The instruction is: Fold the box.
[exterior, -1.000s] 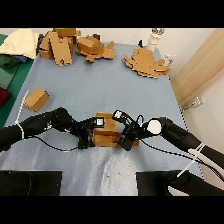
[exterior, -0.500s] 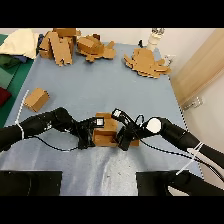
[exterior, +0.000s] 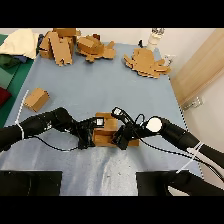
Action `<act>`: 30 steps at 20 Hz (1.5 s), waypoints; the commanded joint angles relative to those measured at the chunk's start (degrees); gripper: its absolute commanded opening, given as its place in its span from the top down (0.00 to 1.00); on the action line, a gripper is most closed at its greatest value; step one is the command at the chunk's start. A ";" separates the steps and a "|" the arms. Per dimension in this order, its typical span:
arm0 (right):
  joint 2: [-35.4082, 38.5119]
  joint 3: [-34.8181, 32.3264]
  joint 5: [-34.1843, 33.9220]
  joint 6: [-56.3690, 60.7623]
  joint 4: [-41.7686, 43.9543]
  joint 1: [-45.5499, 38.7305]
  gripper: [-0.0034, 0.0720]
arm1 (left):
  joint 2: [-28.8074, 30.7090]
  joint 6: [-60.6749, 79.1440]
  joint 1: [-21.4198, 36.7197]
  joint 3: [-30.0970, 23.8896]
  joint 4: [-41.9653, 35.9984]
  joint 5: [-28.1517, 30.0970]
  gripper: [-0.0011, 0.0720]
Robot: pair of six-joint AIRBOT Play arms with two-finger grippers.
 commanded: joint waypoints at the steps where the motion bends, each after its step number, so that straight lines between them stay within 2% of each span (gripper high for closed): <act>1: -0.83 0.02 -0.28 -0.02 2.89 0.07 0.32 | 0.02 -0.07 0.04 0.04 -0.04 0.00 0.28; 10: -2.27 0.04 -0.50 -0.02 5.62 0.04 0.32 | 0.02 -0.07 0.04 0.04 -0.02 0.00 0.28; 12: -2.27 0.04 -0.50 -0.02 5.60 0.04 0.24 | 0.02 -0.07 0.04 0.04 -0.02 0.00 0.28; 21: -2.03 0.04 -0.26 3.19 3.04 0.02 0.25 | 0.02 -0.07 0.04 0.04 -0.02 -0.02 0.28; 22: -1.73 0.04 0.31 4.63 3.04 0.00 0.30 | 0.02 -0.07 0.04 0.04 -0.02 -0.02 0.28; 24: -0.17 0.04 2.38 6.08 3.04 -0.02 0.56 | 0.02 -0.07 0.04 0.04 -0.02 0.00 0.28; 27: 4.63 0.04 4.26 11.78 1.09 -0.09 0.56 | 0.02 -0.07 0.04 0.04 -0.02 -0.02 0.28; 30: 10.93 0.04 7.89 22.71 -8.48 -0.13 0.56 | 0.02 -0.07 0.04 0.04 -0.02 0.02 0.28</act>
